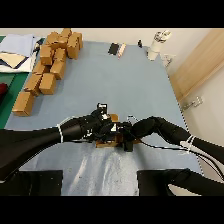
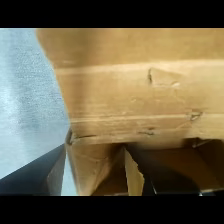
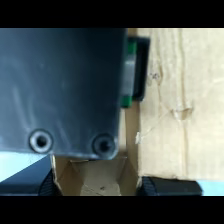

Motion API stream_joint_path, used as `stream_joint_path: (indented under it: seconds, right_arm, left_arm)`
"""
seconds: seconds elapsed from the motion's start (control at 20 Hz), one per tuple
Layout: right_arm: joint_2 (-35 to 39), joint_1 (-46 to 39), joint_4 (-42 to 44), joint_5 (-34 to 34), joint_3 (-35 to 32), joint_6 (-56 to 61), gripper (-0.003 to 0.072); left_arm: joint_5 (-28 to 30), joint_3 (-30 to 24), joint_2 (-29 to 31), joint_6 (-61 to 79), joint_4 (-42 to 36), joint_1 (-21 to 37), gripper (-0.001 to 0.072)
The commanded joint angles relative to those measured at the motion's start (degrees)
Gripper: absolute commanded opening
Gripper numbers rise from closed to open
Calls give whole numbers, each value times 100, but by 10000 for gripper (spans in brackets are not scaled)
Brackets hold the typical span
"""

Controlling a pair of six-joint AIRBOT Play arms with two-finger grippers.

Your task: Fold the box.

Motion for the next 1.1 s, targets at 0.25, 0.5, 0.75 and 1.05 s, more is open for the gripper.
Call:
stream_joint_path:
  seconds: [0.25,0.5,0.75,1.05]
  right_arm:
    - [0,4,2,2,-2,2,519]
    - [0,4,2,2,-2,2,519]
    - [0,4,2,2,0,2,519]
    - [0,4,2,2,0,2,519]
  left_arm:
    - [35,13,-164,-31,-42,2,99]
    - [87,13,-164,-55,-46,0,13]
    - [87,13,-162,-50,-273,0,307]
    - [7,81,-92,-59,-498,13,594]
